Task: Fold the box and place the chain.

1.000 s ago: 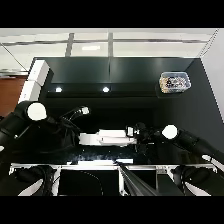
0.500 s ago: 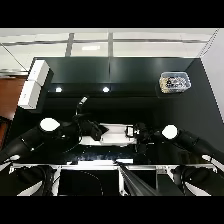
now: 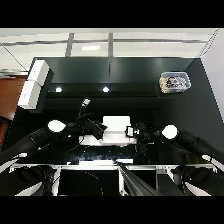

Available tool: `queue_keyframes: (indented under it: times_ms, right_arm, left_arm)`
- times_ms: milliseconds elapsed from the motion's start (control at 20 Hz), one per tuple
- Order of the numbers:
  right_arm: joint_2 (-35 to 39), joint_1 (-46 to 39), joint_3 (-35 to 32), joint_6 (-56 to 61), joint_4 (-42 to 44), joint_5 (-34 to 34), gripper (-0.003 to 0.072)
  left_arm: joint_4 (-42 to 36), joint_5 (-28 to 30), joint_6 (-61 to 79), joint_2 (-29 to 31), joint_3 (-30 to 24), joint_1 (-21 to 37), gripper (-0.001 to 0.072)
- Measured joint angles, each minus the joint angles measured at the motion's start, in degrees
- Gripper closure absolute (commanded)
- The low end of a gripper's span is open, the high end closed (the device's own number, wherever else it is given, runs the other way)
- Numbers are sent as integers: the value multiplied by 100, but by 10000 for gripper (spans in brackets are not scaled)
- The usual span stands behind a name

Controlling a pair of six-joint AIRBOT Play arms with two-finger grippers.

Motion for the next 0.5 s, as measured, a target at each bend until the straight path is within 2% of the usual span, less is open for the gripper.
queue_keyframes:
  times_ms: [250, 500]
  right_arm:
    - [0, 0, 0, -2, -2, -2, 259]
    - [0, 0, 0, 0, 2, -2, 259]
  left_arm:
    - [855, -81, 22, 37, 205, 33, 682]
    - [1998, -752, -103, 911, 485, 627, 682]
